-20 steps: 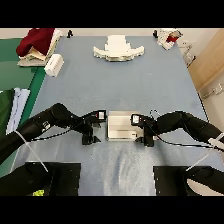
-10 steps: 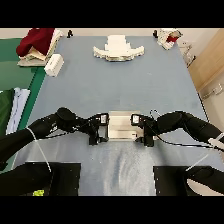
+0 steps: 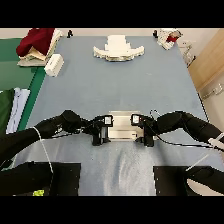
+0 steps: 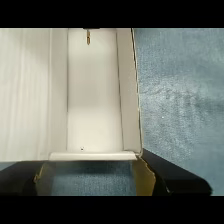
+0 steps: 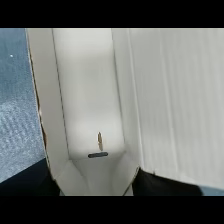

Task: Fold the box.

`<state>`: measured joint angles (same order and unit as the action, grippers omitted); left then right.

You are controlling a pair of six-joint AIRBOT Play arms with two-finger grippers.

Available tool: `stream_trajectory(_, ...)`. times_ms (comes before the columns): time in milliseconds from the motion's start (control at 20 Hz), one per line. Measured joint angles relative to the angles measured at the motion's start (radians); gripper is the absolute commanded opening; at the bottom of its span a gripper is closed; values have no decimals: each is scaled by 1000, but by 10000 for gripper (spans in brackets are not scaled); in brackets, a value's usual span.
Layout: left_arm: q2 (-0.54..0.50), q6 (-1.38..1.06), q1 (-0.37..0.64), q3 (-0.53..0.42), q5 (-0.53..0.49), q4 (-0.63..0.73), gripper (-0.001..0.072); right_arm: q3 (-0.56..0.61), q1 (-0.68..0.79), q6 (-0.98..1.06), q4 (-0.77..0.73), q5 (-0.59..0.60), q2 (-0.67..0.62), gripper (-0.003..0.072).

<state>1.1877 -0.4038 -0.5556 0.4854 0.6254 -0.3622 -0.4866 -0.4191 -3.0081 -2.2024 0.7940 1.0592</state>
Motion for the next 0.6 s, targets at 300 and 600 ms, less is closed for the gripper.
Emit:
stream_trajectory(300, 5, 22, -17, 1, -18, -18, 361, 0, 0, 0, 0, 0, 0, 568)
stream_trajectory(600, 21, 85, -44, 19, -33, -85, 487, 0, 0, 0, 0, 1, 0, 568)
